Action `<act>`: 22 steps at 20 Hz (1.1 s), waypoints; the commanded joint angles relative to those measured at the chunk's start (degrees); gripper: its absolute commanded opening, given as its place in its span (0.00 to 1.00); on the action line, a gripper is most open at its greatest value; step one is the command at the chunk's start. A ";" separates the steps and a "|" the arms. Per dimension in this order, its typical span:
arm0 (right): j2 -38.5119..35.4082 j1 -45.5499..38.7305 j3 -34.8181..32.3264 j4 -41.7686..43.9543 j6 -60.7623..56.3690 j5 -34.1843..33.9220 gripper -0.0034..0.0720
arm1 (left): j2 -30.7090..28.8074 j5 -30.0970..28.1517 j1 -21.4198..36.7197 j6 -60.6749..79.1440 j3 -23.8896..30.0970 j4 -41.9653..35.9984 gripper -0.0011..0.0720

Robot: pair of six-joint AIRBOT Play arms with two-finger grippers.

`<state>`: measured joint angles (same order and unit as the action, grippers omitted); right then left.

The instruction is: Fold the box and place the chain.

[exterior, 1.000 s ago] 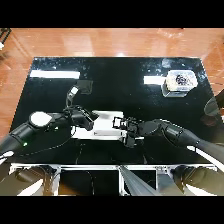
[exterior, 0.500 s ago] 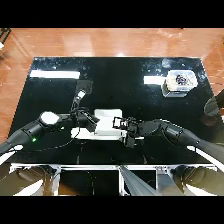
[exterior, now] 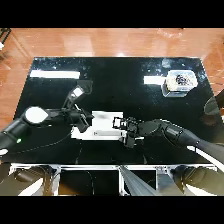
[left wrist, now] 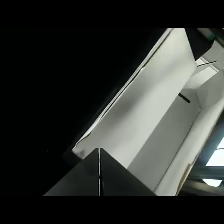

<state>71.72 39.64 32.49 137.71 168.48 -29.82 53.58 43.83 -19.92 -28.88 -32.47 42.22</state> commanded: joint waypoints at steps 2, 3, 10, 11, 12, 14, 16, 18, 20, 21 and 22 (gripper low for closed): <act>0.00 0.07 0.04 0.02 0.00 0.02 0.29 | -6.47 15.26 6.29 1.31 -0.42 8.68 0.05; -0.02 0.07 0.04 0.02 0.00 0.02 0.29 | -6.36 21.20 6.78 5.22 -0.35 12.74 0.05; 0.00 0.07 0.04 0.07 -0.02 0.00 0.29 | -5.27 11.91 5.92 13.05 5.42 17.97 0.87; 0.00 0.07 0.04 0.04 -0.02 0.00 0.29 | -4.66 11.28 5.35 18.27 5.42 17.77 0.87; 0.00 0.07 0.04 0.04 -0.02 0.00 0.29 | -3.76 10.14 4.61 23.56 5.42 16.85 0.87; 0.00 0.07 0.04 0.04 0.00 0.02 0.29 | -1.66 8.81 3.21 28.57 5.42 14.38 0.87; 0.00 0.07 0.04 0.04 0.00 0.00 0.29 | 0.79 8.81 2.01 29.99 5.42 14.08 0.86; 0.00 0.07 0.04 0.04 -0.02 0.00 0.29 | 2.29 8.59 1.99 30.03 5.42 14.03 0.86; 0.00 0.07 0.04 0.04 -0.02 0.00 0.29 | 2.60 7.13 1.79 30.16 5.42 12.07 0.86; 0.00 0.07 0.04 0.07 -0.02 0.00 0.29 | 2.69 7.10 1.62 31.15 5.42 10.03 0.86; 0.00 0.07 0.04 0.04 -0.02 0.00 0.29 | 3.06 7.19 1.25 32.98 5.42 7.76 0.86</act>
